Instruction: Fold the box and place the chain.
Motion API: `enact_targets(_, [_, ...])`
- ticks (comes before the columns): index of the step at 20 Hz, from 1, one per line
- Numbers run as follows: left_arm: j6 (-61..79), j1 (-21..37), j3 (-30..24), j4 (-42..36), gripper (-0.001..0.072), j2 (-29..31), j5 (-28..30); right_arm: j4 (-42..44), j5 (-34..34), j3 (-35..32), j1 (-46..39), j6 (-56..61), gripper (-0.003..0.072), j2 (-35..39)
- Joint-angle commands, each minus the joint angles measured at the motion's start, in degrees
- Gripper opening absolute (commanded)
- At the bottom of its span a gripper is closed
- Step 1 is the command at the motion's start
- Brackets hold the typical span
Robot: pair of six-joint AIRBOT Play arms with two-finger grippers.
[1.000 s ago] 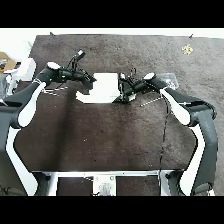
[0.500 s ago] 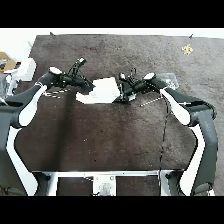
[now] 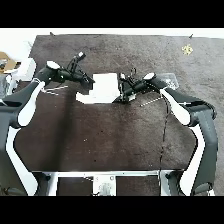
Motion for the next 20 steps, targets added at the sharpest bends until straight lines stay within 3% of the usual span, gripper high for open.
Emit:
enact_targets(1, [-1.5, 1.6, 7.3, -0.6, 0.0007, 0.1, -8.8, 0.0, 0.0, 0.0, 0.0, 0.0, 0.0438, 0.0])
enact_targets(5, [-1.5, 4.5, 15.6, -0.5, 0.0005, 0.2, -16.3, 0.0, 0.0, 0.0, 0.0, 0.0, 0.0438, 0.0])
enact_targets(9, [2.8, 5.5, 15.7, 6.6, 0.0009, 1.3, -17.2, 0.0, 0.0, 0.0, 0.0, 0.0, 0.0438, 0.0])
enact_targets(10, [5.6, 5.5, 14.8, 8.6, 0.0064, 1.3, -18.4, 0.0, 0.0, 0.0, 0.0, 0.0, 0.0438, 0.0])
enact_targets(11, [8.6, 5.5, 13.4, 9.7, 0.0368, 1.3, -19.5, 0.0, 0.0, 0.0, 0.0, 0.0, 0.0438, 0.0])
enact_targets(12, [11.5, 5.4, 11.3, 10.6, 0.0567, 1.3, -19.7, 0.0, 0.0, 0.0, 0.0, 0.0, 0.0438, 0.0])
enact_targets(13, [14.2, 5.0, 9.3, 11.8, 0.0634, 1.3, -19.7, 0.0, 0.0, 0.0, 0.0, 0.0, 0.0438, 0.0])
enact_targets(14, [16.5, 4.5, 7.3, 13.5, 0.0668, 1.3, -19.4, 0.0, 0.0, 0.0, 0.0, 0.0, 0.0438, 0.0])
enact_targets(20, [21.0, -0.9, -1.9, 18.4, 0.0667, 1.3, -9.8, 0.0, 0.0, 0.0, 0.0, 0.0, 0.0438, 0.0])
